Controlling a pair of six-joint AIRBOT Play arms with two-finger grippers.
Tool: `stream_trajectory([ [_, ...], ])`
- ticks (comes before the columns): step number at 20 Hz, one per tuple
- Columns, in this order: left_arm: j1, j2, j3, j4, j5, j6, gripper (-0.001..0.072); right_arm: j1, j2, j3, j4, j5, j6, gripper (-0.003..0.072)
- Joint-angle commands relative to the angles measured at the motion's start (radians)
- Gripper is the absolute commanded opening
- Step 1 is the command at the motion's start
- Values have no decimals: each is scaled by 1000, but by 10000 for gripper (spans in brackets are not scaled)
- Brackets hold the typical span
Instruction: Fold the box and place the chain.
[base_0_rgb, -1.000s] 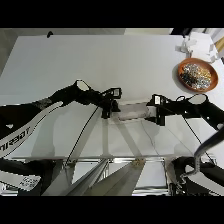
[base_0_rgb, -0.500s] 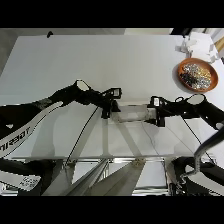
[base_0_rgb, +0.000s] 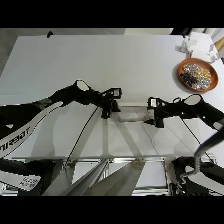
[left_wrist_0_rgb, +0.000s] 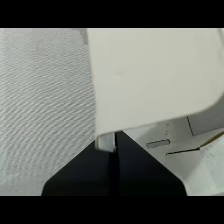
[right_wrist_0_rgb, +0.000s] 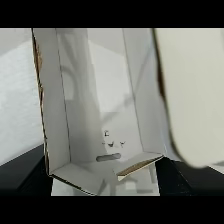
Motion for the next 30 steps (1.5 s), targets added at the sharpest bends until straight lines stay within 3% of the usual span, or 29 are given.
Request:
stream_trajectory([
  [1,-1,0,1,0,0,0,13,2,-28,-1,23,-11,-32,582],
  [7,-1,0,1,0,0,0,12,36,-79,-1,79,-20,-92,561],
  [8,-1,0,0,0,0,0,12,36,-84,-1,79,-20,-92,521],
  [12,-1,0,1,0,0,0,13,36,-86,-1,74,-22,-92,507],
  [14,-1,0,0,0,0,0,13,35,-87,-1,62,-22,-92,439],
  [20,-1,0,0,0,0,0,13,36,-92,-1,61,-31,-92,399],
  [30,-1,0,0,0,0,0,13,36,-91,-1,64,-31,-92,411],
])
